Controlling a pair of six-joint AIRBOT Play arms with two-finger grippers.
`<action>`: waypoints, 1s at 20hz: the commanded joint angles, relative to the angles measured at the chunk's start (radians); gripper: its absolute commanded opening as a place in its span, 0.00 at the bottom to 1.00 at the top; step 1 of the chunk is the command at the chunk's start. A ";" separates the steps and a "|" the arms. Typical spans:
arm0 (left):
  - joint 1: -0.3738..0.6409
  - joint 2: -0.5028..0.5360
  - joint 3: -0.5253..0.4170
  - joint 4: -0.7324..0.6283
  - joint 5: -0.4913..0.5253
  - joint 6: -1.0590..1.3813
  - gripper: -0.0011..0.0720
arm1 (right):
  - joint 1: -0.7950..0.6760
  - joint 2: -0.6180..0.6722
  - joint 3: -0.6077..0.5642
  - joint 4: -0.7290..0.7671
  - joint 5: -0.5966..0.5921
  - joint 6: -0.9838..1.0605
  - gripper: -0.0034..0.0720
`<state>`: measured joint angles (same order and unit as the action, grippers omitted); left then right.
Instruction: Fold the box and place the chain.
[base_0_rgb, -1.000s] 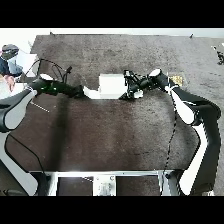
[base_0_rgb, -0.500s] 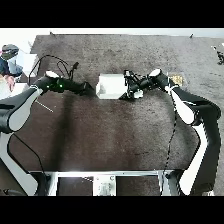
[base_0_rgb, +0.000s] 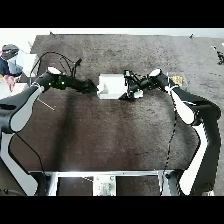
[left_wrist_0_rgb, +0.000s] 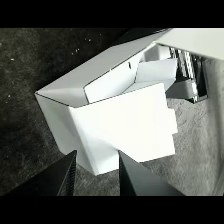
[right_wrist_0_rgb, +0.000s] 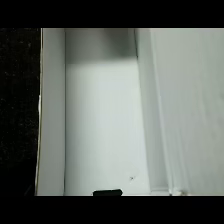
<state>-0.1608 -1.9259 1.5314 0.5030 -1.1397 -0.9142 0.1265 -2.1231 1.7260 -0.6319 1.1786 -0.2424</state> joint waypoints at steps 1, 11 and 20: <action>-0.028 0.001 0.006 0.027 0.042 -0.055 0.40 | 0.001 -0.001 0.000 0.000 0.000 0.000 0.66; -0.123 0.000 0.106 0.269 0.105 -0.357 0.41 | 0.001 -0.001 0.000 0.000 0.000 0.000 0.66; -0.182 0.000 0.164 0.502 0.129 -0.587 0.41 | 0.001 -0.001 0.000 0.000 0.000 0.000 0.66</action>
<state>-0.3202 -1.9259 1.6695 0.8860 -1.0142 -1.3918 0.1265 -2.1231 1.7260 -0.6319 1.1786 -0.2420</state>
